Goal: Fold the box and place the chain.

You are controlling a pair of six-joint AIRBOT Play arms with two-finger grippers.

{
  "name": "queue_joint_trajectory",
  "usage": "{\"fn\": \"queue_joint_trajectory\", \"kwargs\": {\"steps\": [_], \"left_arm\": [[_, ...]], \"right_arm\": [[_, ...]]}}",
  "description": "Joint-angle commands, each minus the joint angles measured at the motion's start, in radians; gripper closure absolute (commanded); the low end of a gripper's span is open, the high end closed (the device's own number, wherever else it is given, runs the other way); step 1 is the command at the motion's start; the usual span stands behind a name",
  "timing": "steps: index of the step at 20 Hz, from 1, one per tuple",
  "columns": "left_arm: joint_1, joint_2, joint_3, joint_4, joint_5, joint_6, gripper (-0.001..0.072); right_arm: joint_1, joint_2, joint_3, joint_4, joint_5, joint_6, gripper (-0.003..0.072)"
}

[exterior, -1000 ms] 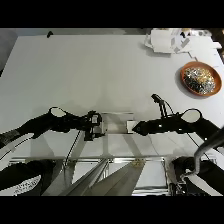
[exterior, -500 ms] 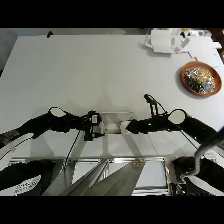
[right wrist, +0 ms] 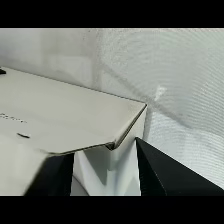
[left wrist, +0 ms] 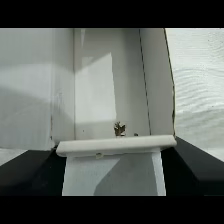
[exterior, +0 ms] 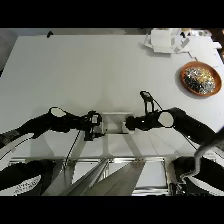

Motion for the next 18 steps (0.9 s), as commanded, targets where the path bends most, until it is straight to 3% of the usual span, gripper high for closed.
{"fn": "queue_joint_trajectory", "kwargs": {"steps": [1,7,11,13,18], "left_arm": [[0.0,0.0,0.0,0.0,0.0,0.0,0.0573],[0.0,0.0,0.0,0.0,-0.001,0.0,0.0573],[0.0,0.0,0.0,0.0,0.0,0.0,0.0573],[0.0,0.0,0.001,0.0,-0.001,0.0,0.0573],[0.0,0.0,0.0,0.0,0.0,0.0,0.0573]], "right_arm": [[0.083,-0.075,0.097,-0.15,0.071,0.163,0.0273],[0.172,-0.171,0.174,-0.301,0.216,0.354,0.0289],[0.182,-0.171,0.175,-0.338,0.218,0.446,0.0308],[0.182,-0.172,0.18,-0.346,0.215,0.465,0.0369],[0.182,-0.193,0.181,-0.36,0.217,0.517,0.0391]]}}
